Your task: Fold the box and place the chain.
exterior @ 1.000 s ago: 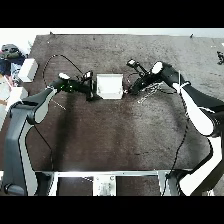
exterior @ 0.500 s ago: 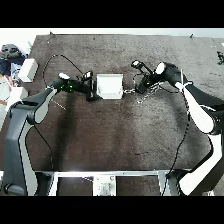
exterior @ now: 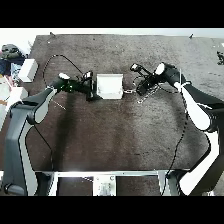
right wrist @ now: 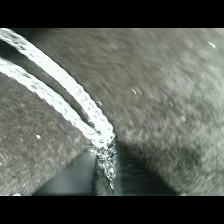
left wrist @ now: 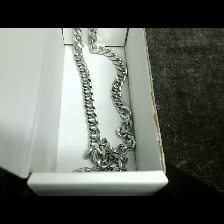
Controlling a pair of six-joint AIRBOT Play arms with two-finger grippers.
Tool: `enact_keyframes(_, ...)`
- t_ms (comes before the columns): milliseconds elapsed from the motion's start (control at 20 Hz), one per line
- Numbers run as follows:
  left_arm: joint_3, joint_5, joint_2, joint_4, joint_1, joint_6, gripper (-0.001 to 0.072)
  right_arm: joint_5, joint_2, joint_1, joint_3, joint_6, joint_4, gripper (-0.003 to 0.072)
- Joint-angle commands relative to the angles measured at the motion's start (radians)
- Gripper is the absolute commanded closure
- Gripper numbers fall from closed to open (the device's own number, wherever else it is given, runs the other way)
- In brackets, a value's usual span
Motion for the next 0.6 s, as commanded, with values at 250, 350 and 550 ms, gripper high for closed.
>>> enact_keyframes(250,0.000,0.000,0.000,0.000,0.000,0.000,0.0304,0.114,0.103,-0.002,0.003,-0.031,0.135,0.0676)
enact_keyframes(350,0.000,0.000,0.000,0.000,0.000,0.000,0.0305,0.118,0.166,-0.001,0.003,-0.031,0.220,0.0676)
enact_keyframes(550,0.000,0.000,0.000,0.000,0.000,0.000,0.0304,0.134,0.267,0.051,0.003,-0.026,0.261,0.0676)
